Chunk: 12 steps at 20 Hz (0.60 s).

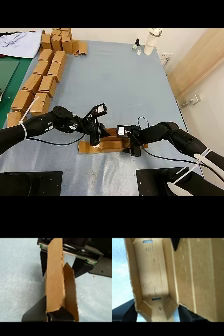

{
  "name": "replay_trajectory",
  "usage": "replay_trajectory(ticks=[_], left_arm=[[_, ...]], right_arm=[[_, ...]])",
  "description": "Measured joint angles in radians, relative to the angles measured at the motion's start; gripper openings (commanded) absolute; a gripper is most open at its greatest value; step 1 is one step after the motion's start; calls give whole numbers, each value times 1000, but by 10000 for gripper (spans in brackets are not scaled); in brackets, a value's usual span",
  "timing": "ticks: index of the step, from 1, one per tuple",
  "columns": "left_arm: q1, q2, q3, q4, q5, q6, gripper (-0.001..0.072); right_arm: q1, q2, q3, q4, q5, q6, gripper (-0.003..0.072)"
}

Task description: Fold the box.

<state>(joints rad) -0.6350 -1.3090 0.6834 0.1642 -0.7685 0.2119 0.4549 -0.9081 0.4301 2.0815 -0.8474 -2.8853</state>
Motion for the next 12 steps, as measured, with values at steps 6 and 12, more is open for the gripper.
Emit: replay_trajectory(ticks=[6, 12], left_arm=[[0, 0, 0, 0, 0, 0, 13], [0, 0, 0, 0, -2, 0, 13]], right_arm=[[-1, -26, 0, 16, 2, -33, 695], [-2, -33, -3, 24, 2, -53, 616]])
